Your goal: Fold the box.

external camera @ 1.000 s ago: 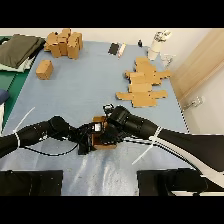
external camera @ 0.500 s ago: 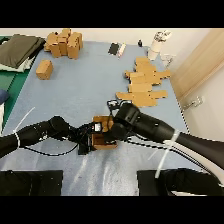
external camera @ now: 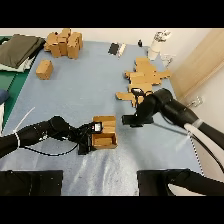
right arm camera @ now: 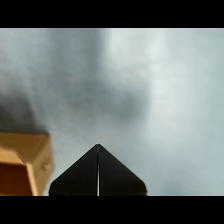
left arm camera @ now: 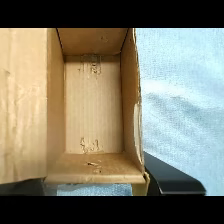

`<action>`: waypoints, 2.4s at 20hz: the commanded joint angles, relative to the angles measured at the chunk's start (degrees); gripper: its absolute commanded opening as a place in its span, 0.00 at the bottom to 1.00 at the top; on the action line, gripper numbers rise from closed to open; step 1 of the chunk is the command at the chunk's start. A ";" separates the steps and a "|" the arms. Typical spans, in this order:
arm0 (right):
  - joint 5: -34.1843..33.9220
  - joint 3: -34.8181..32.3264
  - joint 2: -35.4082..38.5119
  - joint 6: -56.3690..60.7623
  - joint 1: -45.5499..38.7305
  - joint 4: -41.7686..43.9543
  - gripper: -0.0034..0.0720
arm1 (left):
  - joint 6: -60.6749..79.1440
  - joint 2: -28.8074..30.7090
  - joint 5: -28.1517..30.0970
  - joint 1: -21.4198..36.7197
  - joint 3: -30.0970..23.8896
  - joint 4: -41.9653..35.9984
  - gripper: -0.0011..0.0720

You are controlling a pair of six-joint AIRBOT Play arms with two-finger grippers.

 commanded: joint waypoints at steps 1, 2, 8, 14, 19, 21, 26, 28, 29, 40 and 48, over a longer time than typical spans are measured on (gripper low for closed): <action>8.52 -0.20 -12.79 -41.57 -16.87 43.43 0.04 | 0.02 -0.02 0.00 0.00 0.00 0.00 0.73; 4.94 1.42 -17.42 -47.76 -17.92 50.01 0.04 | 0.02 -0.02 0.00 0.00 0.00 0.02 0.73; -12.09 5.77 -21.59 -63.41 -8.94 54.62 0.04 | 0.02 -0.02 0.00 0.00 0.00 0.02 0.73; 12.74 -11.63 3.06 -67.14 4.90 36.24 0.04 | 0.02 -0.02 0.00 0.00 0.00 0.00 0.73; 36.89 -23.34 19.10 -52.61 19.63 10.71 0.04 | 0.02 -0.02 0.00 0.00 0.00 0.00 0.73; 39.54 -24.33 21.22 -39.50 25.55 -6.93 0.04 | 0.02 -0.02 0.00 0.00 0.00 0.02 0.73; 39.36 -24.30 21.92 -24.90 38.29 -33.24 0.40 | 0.02 -0.02 0.00 0.00 0.00 0.00 0.73; 39.28 -24.30 21.35 -25.27 40.26 -33.24 0.55 | 0.02 -0.02 0.00 0.00 0.00 0.00 0.73; 39.28 -24.30 21.09 -25.62 40.63 -33.24 0.55 | 0.02 -0.02 -0.02 0.00 0.00 0.00 0.73; 38.71 -24.30 16.02 -27.39 43.65 -32.48 0.66 | 0.02 -0.02 0.00 0.00 0.00 0.00 0.73; 36.68 -22.86 15.63 -27.15 43.63 -41.16 0.56 | 0.02 -0.02 0.00 0.00 0.00 0.00 0.73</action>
